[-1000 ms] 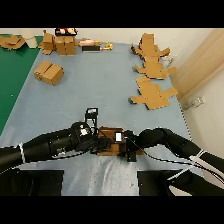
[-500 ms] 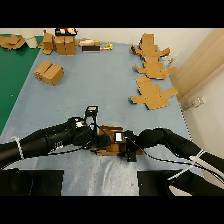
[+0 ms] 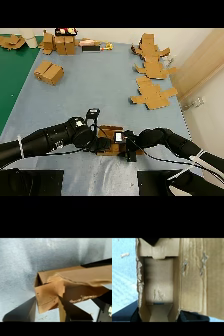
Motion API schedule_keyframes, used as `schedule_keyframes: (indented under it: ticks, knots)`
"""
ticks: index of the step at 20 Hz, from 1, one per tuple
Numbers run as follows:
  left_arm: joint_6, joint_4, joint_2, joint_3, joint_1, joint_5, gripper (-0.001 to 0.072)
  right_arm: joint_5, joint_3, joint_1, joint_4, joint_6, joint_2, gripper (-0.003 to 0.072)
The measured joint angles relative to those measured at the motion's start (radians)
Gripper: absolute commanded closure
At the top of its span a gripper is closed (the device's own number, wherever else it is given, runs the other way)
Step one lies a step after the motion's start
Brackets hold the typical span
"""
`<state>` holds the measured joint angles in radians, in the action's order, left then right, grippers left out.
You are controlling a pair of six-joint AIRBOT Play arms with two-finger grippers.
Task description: Fold the box.
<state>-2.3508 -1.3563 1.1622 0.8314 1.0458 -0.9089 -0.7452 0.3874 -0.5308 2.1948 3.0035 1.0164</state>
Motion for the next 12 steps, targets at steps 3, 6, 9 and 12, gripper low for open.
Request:
schedule_keyframes:
  ticks: [3,6,9,12]
  knots:
    - [0.008,0.003,0.000,0.000,0.000,0.006,0.0342,0.000,0.000,0.000,0.000,0.000,0.000,0.0248]
    - [0.012,0.006,0.002,0.000,0.000,0.013,0.0340,0.000,0.000,0.000,0.000,0.000,0.000,0.0247]
    - [0.013,0.013,0.019,0.000,0.000,0.017,0.0340,0.000,0.000,0.000,0.000,0.000,0.000,0.0248]
    - [0.003,0.018,0.043,0.000,0.000,0.014,0.0340,0.000,0.000,0.000,0.000,0.000,0.000,0.0248]
